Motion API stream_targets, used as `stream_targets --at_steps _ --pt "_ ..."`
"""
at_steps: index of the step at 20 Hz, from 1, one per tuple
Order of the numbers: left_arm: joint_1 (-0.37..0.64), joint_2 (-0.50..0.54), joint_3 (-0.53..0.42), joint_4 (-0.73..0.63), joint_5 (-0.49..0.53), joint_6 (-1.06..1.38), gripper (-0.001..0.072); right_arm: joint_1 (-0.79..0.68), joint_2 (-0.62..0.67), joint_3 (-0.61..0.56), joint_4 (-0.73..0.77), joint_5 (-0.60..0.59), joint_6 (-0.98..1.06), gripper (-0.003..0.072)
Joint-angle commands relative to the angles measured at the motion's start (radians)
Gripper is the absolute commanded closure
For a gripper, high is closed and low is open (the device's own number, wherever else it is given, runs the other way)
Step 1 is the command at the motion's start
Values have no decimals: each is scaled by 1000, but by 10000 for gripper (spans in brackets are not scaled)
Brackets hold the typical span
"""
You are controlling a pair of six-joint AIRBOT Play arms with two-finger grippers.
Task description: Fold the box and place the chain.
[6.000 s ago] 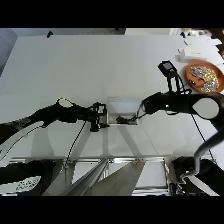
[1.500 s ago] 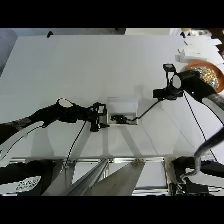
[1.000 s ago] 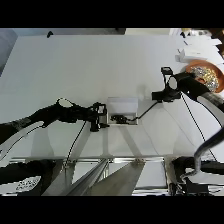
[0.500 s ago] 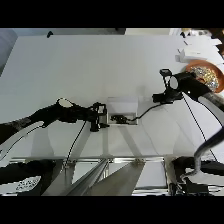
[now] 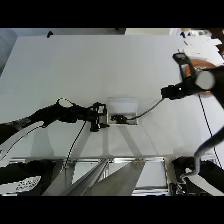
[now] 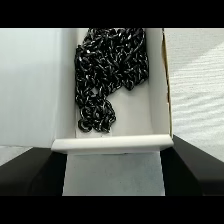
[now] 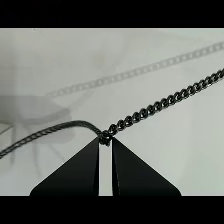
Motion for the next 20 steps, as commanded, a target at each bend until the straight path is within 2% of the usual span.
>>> stream_targets --at_steps 1,4,8,12,16,20 --pt "0 1 0 0 0 0 484 0 199 0 280 17 -108 671" --pt "0 1 0 0 0 0 484 1 296 0 408 17 -127 671" --pt "0 1 0 0 0 0 484 95 335 0 434 13 -126 671" --pt "0 1 0 0 0 0 484 277 330 -1 427 -114 -125 671" --pt "0 1 0 0 0 0 484 385 251 -41 421 -228 -126 671" --pt "0 1 0 0 0 0 484 409 106 -126 417 -296 -127 671"
